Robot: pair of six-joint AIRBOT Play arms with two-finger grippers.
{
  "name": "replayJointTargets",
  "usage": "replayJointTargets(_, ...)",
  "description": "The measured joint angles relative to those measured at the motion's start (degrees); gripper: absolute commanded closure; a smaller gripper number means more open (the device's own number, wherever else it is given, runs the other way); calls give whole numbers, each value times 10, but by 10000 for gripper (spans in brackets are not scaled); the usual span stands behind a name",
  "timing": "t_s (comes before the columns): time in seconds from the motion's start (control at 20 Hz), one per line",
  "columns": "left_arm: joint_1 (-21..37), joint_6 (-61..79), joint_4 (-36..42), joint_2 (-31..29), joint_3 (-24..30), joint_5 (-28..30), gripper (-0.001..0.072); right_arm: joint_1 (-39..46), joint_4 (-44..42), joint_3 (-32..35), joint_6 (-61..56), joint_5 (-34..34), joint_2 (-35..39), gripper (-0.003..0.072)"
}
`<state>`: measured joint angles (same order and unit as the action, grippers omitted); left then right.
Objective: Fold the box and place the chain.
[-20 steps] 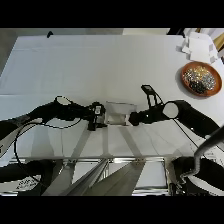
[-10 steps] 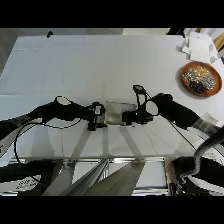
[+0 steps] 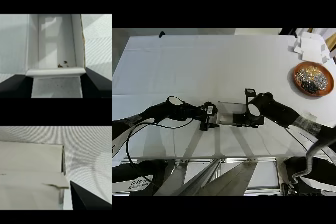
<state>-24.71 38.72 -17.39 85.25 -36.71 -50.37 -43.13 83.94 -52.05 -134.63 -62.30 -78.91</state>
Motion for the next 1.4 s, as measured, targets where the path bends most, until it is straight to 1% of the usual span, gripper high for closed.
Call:
replayJointTargets(0.05,0,0,0,0,0,0,458,-3,6,-4,-10,-3,-3,207)
replayJointTargets(0.1,0,0,0,0,0,0,458,-6,11,-7,-20,-5,-5,229)
replayJointTargets(0.2,0,0,0,0,0,0,458,-10,17,-11,-33,-9,-7,244)
replayJointTargets(0.25,0,0,0,0,0,0,458,-11,20,-13,-40,-10,-9,289)
replayJointTargets(0.3,0,0,0,0,0,0,458,-12,21,-13,-47,-10,-10,290)
replayJointTargets(0.35,0,0,0,0,0,0,458,-14,24,-14,-54,-10,-12,309)
replayJointTargets(0.4,0,0,0,0,0,0,458,-17,27,-14,-60,-10,-14,352)
replayJointTargets(0.45,0,0,0,0,0,0,458,-20,30,-15,-66,-10,-17,366)
replayJointTargets(0.55,0,0,0,0,0,0,458,-27,37,-15,-71,-9,-22,491)
replayJointTargets(0.6,0,1,0,0,0,0,458,-30,41,-15,-74,-13,-24,535)
replayJointTargets(0.65,0,0,0,0,0,0,458,-32,45,-15,-76,-14,-25,550)
replayJointTargets(0.7,0,0,0,0,0,0,458,-34,47,-15,-76,-14,-26,641)
replayJointTargets(0.75,0,0,0,0,0,0,458,-36,49,-15,-77,-18,-26,673)
replayJointTargets(0.9,0,0,0,0,0,-1,458,-38,50,-15,-78,-18,-28,673)
replayJointTargets(0.95,0,0,0,0,0,-1,458,-38,50,-15,-79,-17,-28,656)
replayJointTargets(1.0,0,0,0,0,0,0,458,-39,50,-15,-79,-16,-28,543)
replayJointTargets(1.05,0,0,-1,0,0,0,458,-39,50,-15,-81,-7,-29,479)
replayJointTargets(1.15,0,0,0,0,0,0,458,-39,53,-15,-81,-2,-29,478)
replayJointTargets(1.25,0,0,0,0,0,0,458,-39,64,-15,-81,0,-25,413)
replayJointTargets(1.4,0,-1,0,0,0,0,458,-39,94,-15,-82,-1,-13,413)
